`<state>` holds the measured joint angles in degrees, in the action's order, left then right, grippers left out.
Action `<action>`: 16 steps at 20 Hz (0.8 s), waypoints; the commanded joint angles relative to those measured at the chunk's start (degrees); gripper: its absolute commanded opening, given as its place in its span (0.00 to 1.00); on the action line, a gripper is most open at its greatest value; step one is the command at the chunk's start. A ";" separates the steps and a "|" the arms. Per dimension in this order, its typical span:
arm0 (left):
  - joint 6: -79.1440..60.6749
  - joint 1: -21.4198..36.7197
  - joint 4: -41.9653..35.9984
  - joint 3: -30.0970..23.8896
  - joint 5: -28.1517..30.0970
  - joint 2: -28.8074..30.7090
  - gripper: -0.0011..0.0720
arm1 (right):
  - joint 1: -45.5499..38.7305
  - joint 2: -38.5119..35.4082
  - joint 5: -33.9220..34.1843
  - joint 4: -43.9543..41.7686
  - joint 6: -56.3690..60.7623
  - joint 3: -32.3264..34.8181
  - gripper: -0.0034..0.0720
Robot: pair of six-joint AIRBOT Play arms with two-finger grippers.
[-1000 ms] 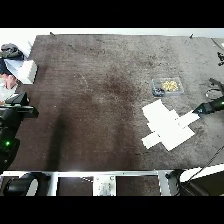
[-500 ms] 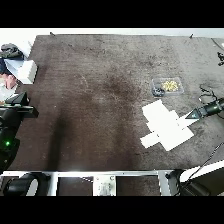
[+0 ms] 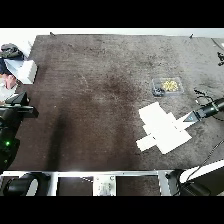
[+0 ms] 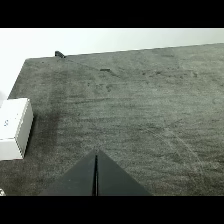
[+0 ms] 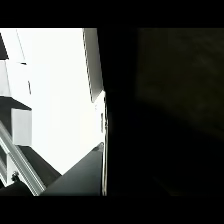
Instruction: Fold the box and place the chain.
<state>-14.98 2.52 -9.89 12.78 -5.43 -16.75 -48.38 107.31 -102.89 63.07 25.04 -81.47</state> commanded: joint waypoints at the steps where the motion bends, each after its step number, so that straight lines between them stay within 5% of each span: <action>1: 0.00 -0.04 0.00 -0.04 0.00 -0.04 0.03 | 3.50 -1.14 -0.70 -3.30 0.02 1.55 0.03; 7: 0.00 -0.04 0.02 -0.04 0.02 -0.04 0.03 | 10.75 -9.99 7.50 -22.91 -0.02 18.45 0.03; 12: 0.00 -0.04 0.00 -0.04 0.02 -0.04 0.03 | 20.26 -20.85 26.75 -40.13 -4.26 36.87 0.03; 16: 0.00 -0.04 0.00 -0.04 0.00 -0.04 0.03 | 31.36 -24.24 40.35 -54.97 -4.33 40.89 0.03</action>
<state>-14.98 2.52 -9.89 12.78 -5.41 -16.78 -24.03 85.86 -73.69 20.53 21.37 -44.36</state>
